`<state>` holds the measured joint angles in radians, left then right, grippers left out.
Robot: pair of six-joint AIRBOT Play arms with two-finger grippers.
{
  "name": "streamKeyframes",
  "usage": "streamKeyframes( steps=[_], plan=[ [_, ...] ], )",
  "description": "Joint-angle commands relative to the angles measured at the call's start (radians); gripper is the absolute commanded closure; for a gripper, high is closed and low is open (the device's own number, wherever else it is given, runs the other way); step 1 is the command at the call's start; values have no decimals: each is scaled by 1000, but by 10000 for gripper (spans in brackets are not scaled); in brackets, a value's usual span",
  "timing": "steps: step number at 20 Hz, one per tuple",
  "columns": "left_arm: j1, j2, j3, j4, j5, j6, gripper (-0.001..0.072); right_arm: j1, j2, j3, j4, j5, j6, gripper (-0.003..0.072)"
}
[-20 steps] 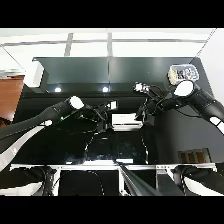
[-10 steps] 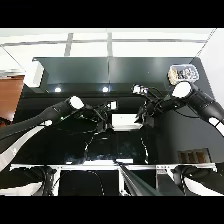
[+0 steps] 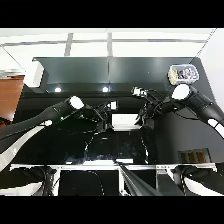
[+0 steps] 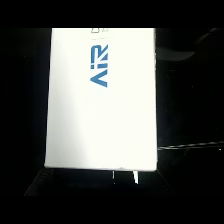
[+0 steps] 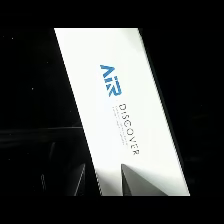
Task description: Fold the box and place the chain.
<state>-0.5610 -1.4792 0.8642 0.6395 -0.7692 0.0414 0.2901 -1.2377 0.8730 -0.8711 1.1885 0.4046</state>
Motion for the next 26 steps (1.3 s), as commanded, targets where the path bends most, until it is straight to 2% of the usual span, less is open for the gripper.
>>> streamKeyframes(
  steps=[1,5,6,7,9,13,14,16,18,22,26],
  plan=[
    [0,-1,0,-1,2,-1,304,-1,13,2,6,37,9,420],
    [0,-1,0,-1,2,-1,304,-42,94,37,16,125,163,421],
    [0,-1,0,-1,2,-1,304,-64,108,36,26,143,231,497],
    [0,-1,0,-1,2,-1,304,-88,111,30,51,180,320,643],
    [0,-1,0,-1,2,-1,304,-119,111,-39,158,198,414,670],
    [0,-1,0,-1,2,-1,304,-123,111,-243,563,-29,478,670],
    [0,-1,0,-1,2,-1,304,-123,111,-272,615,-90,478,670],
    [0,-1,0,-1,2,-1,304,-118,110,-295,622,-192,478,670],
    [0,-1,0,-1,2,-1,303,-108,109,-296,600,-231,479,671],
    [0,-1,0,-1,2,-1,303,-94,87,-296,454,-225,569,670],
    [0,-1,0,-1,2,-1,304,-95,49,-296,423,-231,574,670]
  ],
)
